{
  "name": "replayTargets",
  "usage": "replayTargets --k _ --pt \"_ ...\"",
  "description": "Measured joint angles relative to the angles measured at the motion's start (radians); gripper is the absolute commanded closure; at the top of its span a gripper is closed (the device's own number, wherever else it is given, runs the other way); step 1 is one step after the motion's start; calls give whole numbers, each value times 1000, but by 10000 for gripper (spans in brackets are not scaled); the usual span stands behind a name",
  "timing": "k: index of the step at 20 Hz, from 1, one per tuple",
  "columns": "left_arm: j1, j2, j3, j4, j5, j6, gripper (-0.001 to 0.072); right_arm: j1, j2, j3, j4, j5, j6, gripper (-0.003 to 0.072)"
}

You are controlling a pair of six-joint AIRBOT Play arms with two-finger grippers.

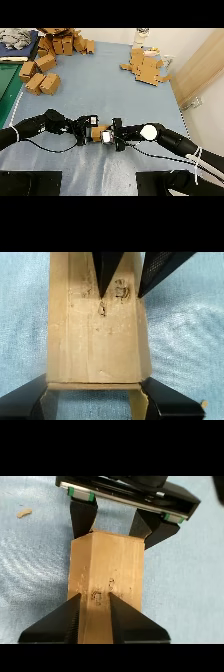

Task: Fold the box.

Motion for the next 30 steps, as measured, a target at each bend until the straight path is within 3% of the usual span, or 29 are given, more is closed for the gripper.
replayTargets --k 15,18,21,30 --pt "0 0 0 0 0 0 232 71 -1 0 -53 -90 -4 425" --pt "0 0 0 -1 5 -2 232 72 -1 0 -68 -99 -4 553" --pt "0 0 0 -1 5 -2 232 77 -1 0 -83 -104 -4 588" --pt "0 0 0 1 -1 2 232 89 34 0 -100 -116 -2 594"
